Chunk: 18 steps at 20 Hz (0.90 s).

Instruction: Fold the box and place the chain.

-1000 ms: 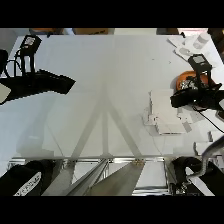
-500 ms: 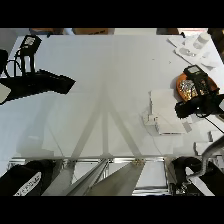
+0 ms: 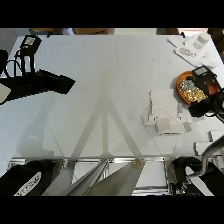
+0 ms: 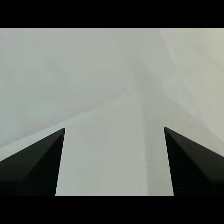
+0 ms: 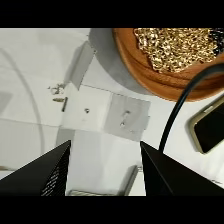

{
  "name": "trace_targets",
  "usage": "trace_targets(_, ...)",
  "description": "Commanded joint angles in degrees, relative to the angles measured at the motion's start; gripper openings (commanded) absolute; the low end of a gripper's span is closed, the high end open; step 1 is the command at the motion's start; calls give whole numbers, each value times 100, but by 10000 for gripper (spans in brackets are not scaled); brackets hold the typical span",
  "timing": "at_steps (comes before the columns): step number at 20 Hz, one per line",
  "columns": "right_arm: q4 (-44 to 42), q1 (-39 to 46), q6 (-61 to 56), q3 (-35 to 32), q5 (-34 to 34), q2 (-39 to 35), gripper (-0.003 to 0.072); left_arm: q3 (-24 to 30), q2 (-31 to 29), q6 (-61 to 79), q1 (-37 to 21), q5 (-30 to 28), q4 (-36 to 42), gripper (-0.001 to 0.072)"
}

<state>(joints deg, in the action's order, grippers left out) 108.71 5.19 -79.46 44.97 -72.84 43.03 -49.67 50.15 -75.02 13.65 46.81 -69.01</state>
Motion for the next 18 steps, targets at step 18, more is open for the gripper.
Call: trace_targets(18,-1075,2815,1252,4,824,2599,408,2,4,0,2,-2,0,699)
